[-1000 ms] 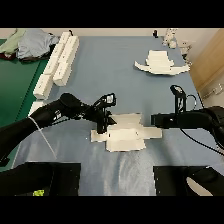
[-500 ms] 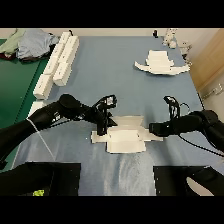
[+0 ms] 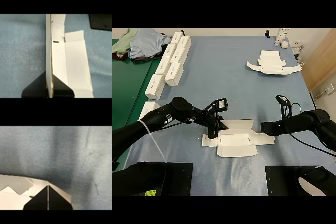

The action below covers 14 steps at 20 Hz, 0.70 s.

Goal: Fold the box.

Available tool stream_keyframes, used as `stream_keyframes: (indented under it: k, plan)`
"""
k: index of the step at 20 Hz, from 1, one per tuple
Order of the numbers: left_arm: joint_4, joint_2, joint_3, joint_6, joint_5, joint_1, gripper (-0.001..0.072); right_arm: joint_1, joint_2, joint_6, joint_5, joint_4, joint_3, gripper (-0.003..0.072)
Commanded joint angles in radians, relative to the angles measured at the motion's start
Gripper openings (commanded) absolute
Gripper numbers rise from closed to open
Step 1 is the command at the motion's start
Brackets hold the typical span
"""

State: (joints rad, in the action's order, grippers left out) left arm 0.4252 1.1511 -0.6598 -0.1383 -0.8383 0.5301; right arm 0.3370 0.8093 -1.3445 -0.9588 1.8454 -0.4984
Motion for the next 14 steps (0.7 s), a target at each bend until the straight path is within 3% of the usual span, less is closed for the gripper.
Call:
stream_keyframes:
  k: [1,7,14]
  plan:
    - [0.002,0.014,0.002,0.020,-0.007,0.000,0.0014,0.001,0.000,0.000,0.013,-0.002,-0.006,0.0004]
    - [0.001,0.053,0.002,0.026,-0.025,0.000,0.0014,0.001,0.000,0.000,0.027,-0.002,-0.006,0.0005]
    - [0.006,0.017,0.001,0.023,-0.098,-0.029,0.0014,0.001,0.000,0.000,0.027,-0.005,-0.006,0.0004]
